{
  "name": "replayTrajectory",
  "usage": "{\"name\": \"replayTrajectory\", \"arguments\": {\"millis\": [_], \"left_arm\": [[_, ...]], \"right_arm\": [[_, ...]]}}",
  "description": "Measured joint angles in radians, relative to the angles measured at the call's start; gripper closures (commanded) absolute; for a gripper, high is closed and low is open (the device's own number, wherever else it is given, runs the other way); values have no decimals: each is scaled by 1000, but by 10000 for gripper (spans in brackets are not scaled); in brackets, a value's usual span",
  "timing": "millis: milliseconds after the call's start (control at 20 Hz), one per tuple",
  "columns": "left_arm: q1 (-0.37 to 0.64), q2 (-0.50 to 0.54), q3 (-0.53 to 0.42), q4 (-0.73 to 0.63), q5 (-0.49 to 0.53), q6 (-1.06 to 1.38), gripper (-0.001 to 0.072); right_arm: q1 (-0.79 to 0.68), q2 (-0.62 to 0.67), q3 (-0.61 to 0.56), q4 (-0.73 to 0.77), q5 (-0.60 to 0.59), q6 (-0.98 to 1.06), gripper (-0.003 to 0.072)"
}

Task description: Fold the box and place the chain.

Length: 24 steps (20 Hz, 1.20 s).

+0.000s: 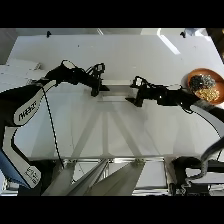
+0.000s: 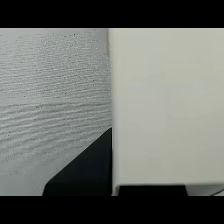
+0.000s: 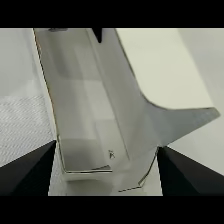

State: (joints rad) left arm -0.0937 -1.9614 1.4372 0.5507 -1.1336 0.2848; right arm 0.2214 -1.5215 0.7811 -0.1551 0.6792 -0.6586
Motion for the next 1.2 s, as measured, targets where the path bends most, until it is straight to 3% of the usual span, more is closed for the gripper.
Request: {"name": "replayTrajectory", "arguments": {"millis": [500,1200], "left_arm": [[0,0,0,0,-2,1,701],[0,0,0,0,-1,0,701]], "right_arm": [[-13,-129,116,-146,138,155,-2],[10,-188,201,-282,192,286,-2]]}}
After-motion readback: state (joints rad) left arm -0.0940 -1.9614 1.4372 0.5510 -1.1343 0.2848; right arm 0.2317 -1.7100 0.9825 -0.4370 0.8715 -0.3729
